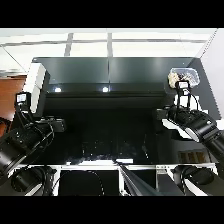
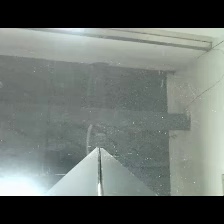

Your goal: Fold the box and place the chain.

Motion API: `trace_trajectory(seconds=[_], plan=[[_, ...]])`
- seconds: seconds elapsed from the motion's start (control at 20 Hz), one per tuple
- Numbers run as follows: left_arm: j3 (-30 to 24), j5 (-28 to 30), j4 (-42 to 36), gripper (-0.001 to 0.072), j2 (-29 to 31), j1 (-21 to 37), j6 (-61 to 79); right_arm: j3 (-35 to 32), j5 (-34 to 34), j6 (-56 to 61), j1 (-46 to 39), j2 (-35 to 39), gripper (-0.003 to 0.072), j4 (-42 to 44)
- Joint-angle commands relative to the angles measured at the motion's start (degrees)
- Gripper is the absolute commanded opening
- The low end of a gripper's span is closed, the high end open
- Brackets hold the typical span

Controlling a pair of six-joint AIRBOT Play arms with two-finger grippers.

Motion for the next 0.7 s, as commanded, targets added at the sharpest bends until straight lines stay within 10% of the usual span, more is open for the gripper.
trace_trajectory(seconds=[0.0, 0.65], plan=[[0.0, 0.0, 0.0, 0.0026, 0.1, 0.0, 0.0, 0.0, 0.0, 0.0, 0.0, 0.0, 0.0017, 0.0], [0.0, 1.1, 0.0, 0.0026, 0.1, 0.0, 0.0, 0.0, 0.0, 0.0, 0.0, 0.0, 0.0017, 0.0]])
